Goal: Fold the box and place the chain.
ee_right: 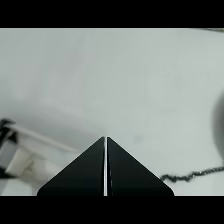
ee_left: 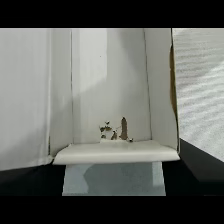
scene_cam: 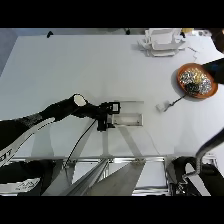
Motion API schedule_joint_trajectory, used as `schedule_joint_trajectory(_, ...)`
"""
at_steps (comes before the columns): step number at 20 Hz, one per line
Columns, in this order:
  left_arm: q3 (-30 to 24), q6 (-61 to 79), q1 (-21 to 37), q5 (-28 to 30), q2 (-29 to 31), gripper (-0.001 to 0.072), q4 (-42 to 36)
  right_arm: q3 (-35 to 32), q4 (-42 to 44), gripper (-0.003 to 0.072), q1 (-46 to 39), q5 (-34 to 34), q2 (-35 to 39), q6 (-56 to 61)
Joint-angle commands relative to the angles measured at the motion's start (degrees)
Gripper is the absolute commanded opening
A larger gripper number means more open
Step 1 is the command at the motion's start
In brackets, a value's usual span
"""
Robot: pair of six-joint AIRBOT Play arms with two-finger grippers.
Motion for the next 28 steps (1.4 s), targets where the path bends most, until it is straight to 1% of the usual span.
schedule_joint_trajectory(1, 0.04, 0.0, 0.04, 0.02, 0.04, 0.0253, 0.0, 0.0, 0.85, 0.0016, 10.05, 2.29, 2.71, 0.44)
schedule_joint_trajectory(4, 0.04, 0.02, 0.04, 0.02, 0.04, 0.0253, 0.0, -0.52, -0.33, 0.0017, 15.63, 1.95, 1.6, 1.9)
schedule_joint_trajectory(6, 0.04, 0.0, 0.04, 0.02, 0.04, 0.0253, 0.0, -2.12, -6.86, 0.0017, 16.85, 1.77, -0.31, 5.66)
schedule_joint_trajectory(8, 0.04, 0.02, 0.04, 0.02, 0.04, 0.0253, 0.0, -4.85, -15.91, 0.0018, 16.85, 1.66, -3.67, 10.88)
schedule_joint_trajectory(9, 0.02, 0.0, 0.04, 0.02, 0.04, 0.0253, 0.0, -6.67, -18.71, 0.0025, 16.85, 1.03, -5.4, 12.63)
schedule_joint_trajectory(10, 0.04, 0.0, 0.04, 0.02, 0.04, 0.0253, 0.0, -8.7, -20.22, 0.0116, 16.85, 0.09, -7.19, 13.81)
schedule_joint_trajectory(11, 0.04, 0.0, 0.04, 0.02, 0.04, 0.0253, 0.0, -11.04, -20.52, 0.0263, 16.85, -1.22, -9.25, 13.99)
schedule_joint_trajectory(12, 0.04, 0.0, 0.04, 0.02, 0.04, 0.0253, 0.0, -13.29, -20.5, 0.0318, 16.85, -2.62, -11.43, 14.03)
schedule_joint_trajectory(14, 0.02, 0.0, 0.04, 0.02, 0.04, 0.0253, 0.0, -16.15, -20.85, 0.0317, 16.85, -4.76, -15.91, 16.09)
schedule_joint_trajectory(17, 0.04, 0.02, 0.04, 0.02, 0.04, 0.0253, 0.0, -16.79, -21.64, 0.0313, 16.81, -5.2, -21.94, 18.51)
schedule_joint_trajectory(18, 0.04, 0.0, 0.04, 0.02, 0.04, 0.0253, 0.0, -16.81, -22.1, 0.029, 16.81, -5.16, -23.5, 18.82)
schedule_joint_trajectory(19, 0.04, 0.0, 0.04, 0.02, 0.04, 0.0253, 0.0, -17.07, -22.71, 0.029, 16.81, -5.18, -24.48, 20.28)
schedule_joint_trajectory(22, 0.02, 0.0, 0.02, 0.02, 0.04, 0.0253, 0.0, -19.34, -22.49, 0.0287, 16.81, -5.14, -25.35, 23.04)
schedule_joint_trajectory(24, 0.04, 0.0, 0.04, 0.02, 0.04, 0.0253, -0.02, -21.75, -22.53, 0.0218, 16.81, -5.86, -25.38, 23.87)
schedule_joint_trajectory(28, 0.04, 0.0, 0.04, 0.02, 0.04, 0.0253, -0.02, -26.62, -22.64, 0.0219, 16.81, -9.31, -25.44, 24.55)
